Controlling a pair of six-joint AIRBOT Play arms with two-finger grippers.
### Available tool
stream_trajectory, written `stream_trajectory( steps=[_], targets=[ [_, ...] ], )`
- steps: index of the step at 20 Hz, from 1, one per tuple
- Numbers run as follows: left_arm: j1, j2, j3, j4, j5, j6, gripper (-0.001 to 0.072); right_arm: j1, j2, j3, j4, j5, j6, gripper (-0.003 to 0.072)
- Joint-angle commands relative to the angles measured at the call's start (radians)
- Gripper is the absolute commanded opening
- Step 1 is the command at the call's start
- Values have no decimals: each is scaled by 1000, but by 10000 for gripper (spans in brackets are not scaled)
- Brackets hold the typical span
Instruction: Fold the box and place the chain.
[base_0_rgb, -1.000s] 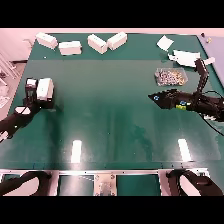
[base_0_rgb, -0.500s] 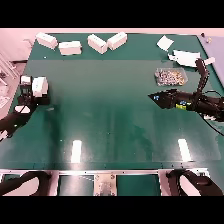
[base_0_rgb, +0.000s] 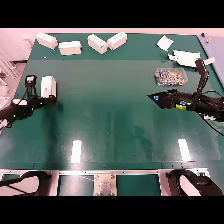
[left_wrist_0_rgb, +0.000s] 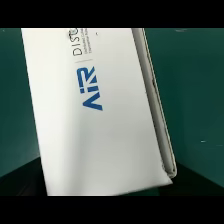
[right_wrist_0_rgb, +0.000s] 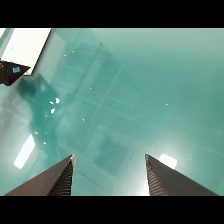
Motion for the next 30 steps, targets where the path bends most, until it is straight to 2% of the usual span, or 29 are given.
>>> stream_trajectory(
  steps=[1,4,6,10,13,18,23,27,30],
  targets=[
    [6,-10,49,-3,-97,-16,716,0,0,-1,-4,-2,-3,522],
    [6,-10,62,5,-98,-15,717,0,0,-1,-10,-2,-3,523],
    [6,-10,62,24,-96,-14,718,0,0,-1,-10,-2,-3,559],
    [6,-10,63,23,-60,3,715,0,0,-1,-10,-11,-3,559],
    [6,-10,62,24,-96,3,718,0,0,-1,-10,-22,-3,558],
    [5,-10,75,24,-200,153,720,0,0,-1,-11,-39,-3,558],
    [5,23,88,92,-171,151,720,0,0,-1,-10,-44,-3,559],
    [5,25,91,87,-132,143,720,0,0,-1,-10,-44,-3,559],
    [5,52,122,65,-178,142,720,0,0,-1,-11,-44,-3,558]
  ],
)
